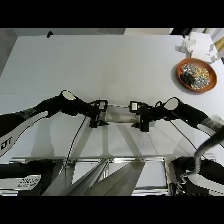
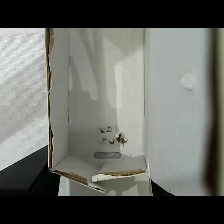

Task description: Fold the box and place the chain.

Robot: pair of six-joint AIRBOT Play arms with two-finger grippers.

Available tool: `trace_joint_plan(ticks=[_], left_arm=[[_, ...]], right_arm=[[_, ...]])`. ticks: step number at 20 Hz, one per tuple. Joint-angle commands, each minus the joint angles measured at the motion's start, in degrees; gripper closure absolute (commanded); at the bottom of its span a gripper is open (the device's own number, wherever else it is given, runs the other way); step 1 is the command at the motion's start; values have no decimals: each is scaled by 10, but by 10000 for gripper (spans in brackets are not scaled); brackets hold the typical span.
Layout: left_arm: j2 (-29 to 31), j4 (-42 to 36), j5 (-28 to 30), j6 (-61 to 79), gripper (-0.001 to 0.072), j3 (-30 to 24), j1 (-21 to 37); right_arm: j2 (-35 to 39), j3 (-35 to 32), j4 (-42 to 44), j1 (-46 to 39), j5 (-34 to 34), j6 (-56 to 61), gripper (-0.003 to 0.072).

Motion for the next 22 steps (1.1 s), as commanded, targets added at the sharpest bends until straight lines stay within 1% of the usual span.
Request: trace_joint_plan(ticks=[1, 6, 7, 8, 9, 10, 13, 16, 19, 20, 21, 22], left_arm=[[0, 2, -2, 1, 455, 0, 0], [0, 2, -2, 1, 455, 0, 0], [0, 2, -2, 1, 455, 0, 0], [0, 2, -2, 1, 455, 0, 0], [0, 2, -2, 1, 455, 0, 0], [0, 2, -2, 1, 455, 0, 0], [0, 2, -2, 1, 455, 0, 0], [0, 2, -2, 1, 455, 0, 0], [0, 2, -2, 1, 455, 0, 0], [0, 2, -2, 1, 455, 0, 0], [0, 2, -2, 1, 455, 0, 0], [0, 2, -2, 1, 455, 0, 0]], right_arm=[[0, 0, 0, 0, 0, 0, 390], [0, 0, -7, 0, 2, -5, 390], [2, 0, -23, 0, 7, 2, 372], [5, 0, -38, 0, 5, 27, 186], [12, 0, -55, -1, 2, 62, -19], [21, 0, -85, -1, 3, 96, -1], [63, 0, -177, -1, 28, 186, 0], [116, 0, -218, -1, 58, 245, 6], [179, 0, -263, -1, 72, 297, 8], [200, 0, -275, -1, 77, 312, 25], [219, 0, -276, -1, 82, 323, 78], [240, 0, -268, -1, 86, 332, 161]])
